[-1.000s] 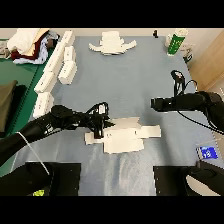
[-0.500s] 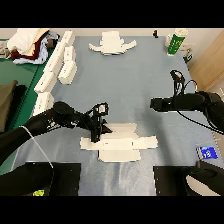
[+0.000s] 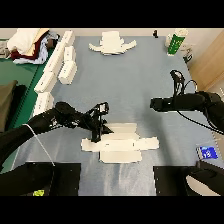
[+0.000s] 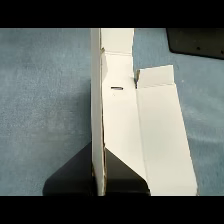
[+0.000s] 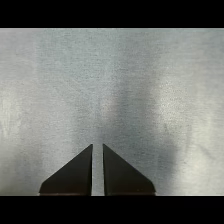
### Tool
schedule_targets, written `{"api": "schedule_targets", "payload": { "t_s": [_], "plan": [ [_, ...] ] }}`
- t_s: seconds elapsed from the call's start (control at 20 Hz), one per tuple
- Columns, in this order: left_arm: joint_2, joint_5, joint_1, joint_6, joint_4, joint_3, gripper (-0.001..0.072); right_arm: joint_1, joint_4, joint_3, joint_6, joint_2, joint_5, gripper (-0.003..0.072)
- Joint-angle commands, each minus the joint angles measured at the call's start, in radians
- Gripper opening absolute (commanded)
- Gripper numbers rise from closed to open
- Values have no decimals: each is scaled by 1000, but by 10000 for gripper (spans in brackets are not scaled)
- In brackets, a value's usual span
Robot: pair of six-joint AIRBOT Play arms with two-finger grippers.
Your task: Fold the box.
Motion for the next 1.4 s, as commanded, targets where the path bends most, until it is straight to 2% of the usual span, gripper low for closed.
{"api": "schedule_targets", "payload": {
  "t_s": [0.0, 0.45, 0.5, 0.55, 0.7, 0.8, 0.95, 1.15, 1.25, 1.3, 1.35],
  "plan": [
    [-2, -40, 0, -10, 10, 0, 13, 1, 0, -1, 0, 0, 0, 83],
    [-2, -60, 0, -16, 19, -9, 13, 1, 5, -1, 0, 0, -17, 76],
    [-2, -60, 1, -25, 19, -9, 14, 1, 25, -1, 0, 0, -34, 61],
    [-2, -58, 1, -41, 19, -9, 13, 1, 59, -1, -2, 1, -61, 2],
    [-2, -60, 1, -41, 19, -8, 13, 59, 69, -1, 47, 27, -162, -1],
    [-2, -59, 1, -41, 19, -8, 13, 157, -28, -1, 188, 77, -241, -1],
    [-2, -59, 1, -41, 19, -8, 14, 423, -201, -7, 447, 177, -396, -1],
    [-2, -59, 1, -41, 19, -8, 14, 836, -349, -67, 820, 294, -431, -1],
    [-2, -59, 1, -41, 19, -8, 13, 1018, -430, -96, 768, 290, -389, 0],
    [-2, -58, 1, -41, 19, -8, 14, 1083, -462, -109, 667, 275, -360, 7],
    [-2, -58, 1, -41, 19, -8, 13, 1129, -502, -119, 570, 247, -340, 155]
  ]
}}
